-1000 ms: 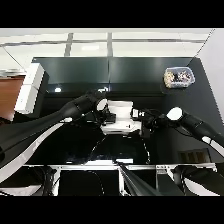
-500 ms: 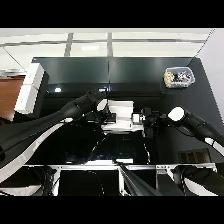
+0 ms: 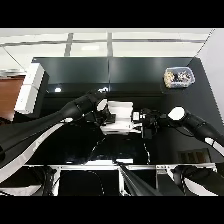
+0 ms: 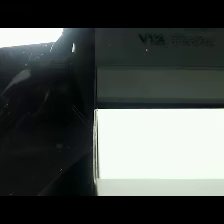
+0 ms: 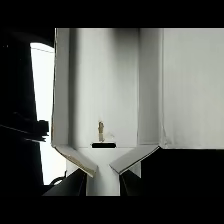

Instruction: Fold the box and place the chain.

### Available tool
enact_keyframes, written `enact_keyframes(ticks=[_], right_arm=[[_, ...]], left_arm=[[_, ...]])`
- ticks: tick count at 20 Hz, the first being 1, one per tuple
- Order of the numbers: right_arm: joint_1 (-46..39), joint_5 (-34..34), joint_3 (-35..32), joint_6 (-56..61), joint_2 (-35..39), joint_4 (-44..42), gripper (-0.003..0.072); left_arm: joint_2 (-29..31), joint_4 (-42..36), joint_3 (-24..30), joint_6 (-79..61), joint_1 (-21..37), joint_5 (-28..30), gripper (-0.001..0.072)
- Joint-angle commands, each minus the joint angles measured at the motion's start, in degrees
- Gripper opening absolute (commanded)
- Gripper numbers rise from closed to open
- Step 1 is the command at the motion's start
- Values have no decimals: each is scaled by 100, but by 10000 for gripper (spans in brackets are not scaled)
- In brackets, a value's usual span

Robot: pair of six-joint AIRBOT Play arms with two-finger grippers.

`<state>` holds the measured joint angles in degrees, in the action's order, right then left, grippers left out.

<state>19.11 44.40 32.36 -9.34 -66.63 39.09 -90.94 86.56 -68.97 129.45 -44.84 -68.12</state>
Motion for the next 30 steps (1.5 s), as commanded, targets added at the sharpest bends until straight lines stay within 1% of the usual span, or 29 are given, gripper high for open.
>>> enact_keyframes(ticks=[1, 4, 6, 7, 8, 11, 12, 14, 17, 22, 25, 26, 27, 28, 29, 30], right_arm=[[4, 17, 2, 236, 4, -114, 234], [4, -74, 0, 350, -4, -374, 234], [4, -234, 0, 332, -140, -1021, 236], [4, -251, 0, 251, -243, -1314, 272], [7, -243, 0, 190, -313, -1462, 272], [7, -308, 0, 160, -354, -1506, 270], [7, -310, 0, 155, -354, -1499, 237], [9, -345, 0, 138, -356, -1526, 233], [232, -382, 0, 138, -422, -1572, 233], [409, -1021, 2, 166, -466, -1432, 233], [404, -1051, 0, 173, -466, -1351, 233], [404, -1062, 0, 247, -466, -1355, 269], [404, -1108, 0, 304, -466, -1355, 481], [404, -1102, 2, 302, -463, -1344, 475], [404, -1099, 0, 319, -463, -1346, 248], [407, -1099, 0, 341, -463, -1357, 217]], left_arm=[[-4, -2, -7, 0, 4, -7, 30], [-4, -4, -7, 2, 2, 11, 30], [-4, -7, -7, 4, 4, 26, 31], [-4, -9, -7, 4, 9, 48, 31], [-4, -24, -7, 4, 22, 46, 30], [-4, -28, -7, 7, 46, 83, 30], [-4, -31, -7, 7, 50, 140, 31], [-4, -59, -7, 7, 50, 164, 31], [-4, -81, -7, 4, 50, 146, 31], [-4, -162, -7, 4, 50, 166, 31], [-4, -160, -7, 2, 48, 162, 31], [-4, -155, -7, 2, 50, 162, 31], [-4, -155, -7, 2, 50, 162, 31], [-4, -155, -7, 0, 48, 162, 32], [-4, -155, -7, 0, 48, 162, 31], [-4, -155, -7, 0, 48, 162, 31]])
